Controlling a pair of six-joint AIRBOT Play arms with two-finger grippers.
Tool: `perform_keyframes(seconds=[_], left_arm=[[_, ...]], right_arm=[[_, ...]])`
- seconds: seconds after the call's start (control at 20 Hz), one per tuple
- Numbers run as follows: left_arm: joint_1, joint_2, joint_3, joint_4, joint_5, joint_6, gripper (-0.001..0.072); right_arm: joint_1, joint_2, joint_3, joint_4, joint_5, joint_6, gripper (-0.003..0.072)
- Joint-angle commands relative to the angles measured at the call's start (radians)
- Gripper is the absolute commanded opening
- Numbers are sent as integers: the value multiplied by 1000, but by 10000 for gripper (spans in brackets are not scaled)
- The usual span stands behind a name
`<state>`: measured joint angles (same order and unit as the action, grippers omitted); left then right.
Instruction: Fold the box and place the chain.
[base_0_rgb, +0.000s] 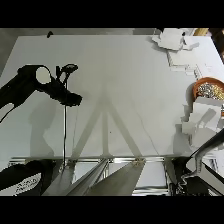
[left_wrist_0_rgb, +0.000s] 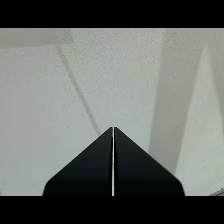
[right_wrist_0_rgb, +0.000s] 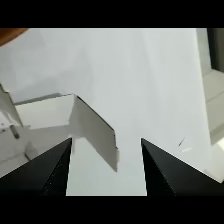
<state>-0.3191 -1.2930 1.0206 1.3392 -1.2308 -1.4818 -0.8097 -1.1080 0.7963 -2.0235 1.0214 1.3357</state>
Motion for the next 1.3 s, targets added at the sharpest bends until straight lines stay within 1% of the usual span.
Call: perform_keyframes(seconds=[0.0,0.2,0.35,0.4,0.45,0.5,0.55,0.6,0.65,0.75,1.0,1.1,1.25], left_arm=[[0,0,0,0,0,0,9],[0,0,0,0,0,0,9],[0,0,0,0,0,0,9],[0,0,0,0,0,0,9],[0,0,0,0,0,0,9],[0,0,0,0,0,0,9],[0,0,0,0,0,0,9],[0,0,0,0,0,0,9],[0,0,0,0,0,0,9],[0,0,0,0,0,0,9],[0,0,0,0,0,0,9],[0,0,0,0,0,0,9],[0,0,0,0,0,0,9]], right_arm=[[-72,-36,0,-3,-51,-83,477],[-103,-130,0,5,-53,-84,477],[-102,-188,0,41,-46,-84,435],[-102,-196,0,64,-46,-84,338],[-101,-195,0,92,-48,-85,224],[-97,-193,0,116,-46,-88,141],[-84,-190,0,124,-35,-88,101],[-62,-182,0,124,-21,-88,84],[-30,-171,0,128,-7,-98,28],[54,-139,0,164,42,-180,19],[329,-12,0,291,115,-194,18],[411,37,-1,376,161,-216,18],[502,123,-11,577,196,-217,18]])
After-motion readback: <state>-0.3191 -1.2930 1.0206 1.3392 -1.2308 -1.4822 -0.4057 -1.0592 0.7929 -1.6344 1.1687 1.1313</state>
